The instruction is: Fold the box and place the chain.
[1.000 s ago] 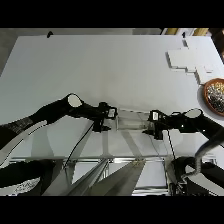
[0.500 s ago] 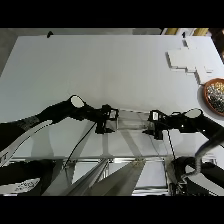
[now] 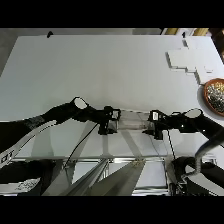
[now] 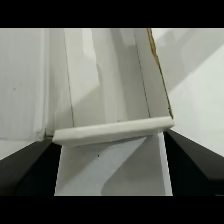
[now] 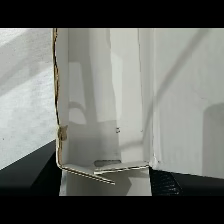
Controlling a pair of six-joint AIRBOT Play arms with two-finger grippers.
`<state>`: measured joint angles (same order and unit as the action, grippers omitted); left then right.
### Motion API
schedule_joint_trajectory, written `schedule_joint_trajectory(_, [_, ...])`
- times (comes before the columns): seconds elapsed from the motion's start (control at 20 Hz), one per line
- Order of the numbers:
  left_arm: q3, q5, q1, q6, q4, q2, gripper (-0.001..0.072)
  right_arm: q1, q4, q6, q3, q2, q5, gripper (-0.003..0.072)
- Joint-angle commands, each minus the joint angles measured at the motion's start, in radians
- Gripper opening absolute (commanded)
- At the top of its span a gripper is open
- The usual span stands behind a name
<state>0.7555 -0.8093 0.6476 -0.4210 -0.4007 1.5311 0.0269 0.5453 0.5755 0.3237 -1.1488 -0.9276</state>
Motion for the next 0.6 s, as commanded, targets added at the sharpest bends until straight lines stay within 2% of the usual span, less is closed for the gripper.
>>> schedule_joint_trajectory(0.0, [0.000,0.011,0.016,-0.043,0.052,0.002,0.0701,0.000,0.000,0.000,0.000,0.000,0.000,0.0342])
schedule_joint_trajectory(0.15, [0.000,0.013,0.024,-0.054,0.110,0.021,0.0701,0.000,0.000,0.000,0.000,0.000,0.000,0.0342])
schedule_joint_trajectory(0.55, [0.000,-0.003,0.025,-0.051,0.105,0.030,0.0700,0.000,0.000,0.000,0.000,0.000,0.000,0.0342])
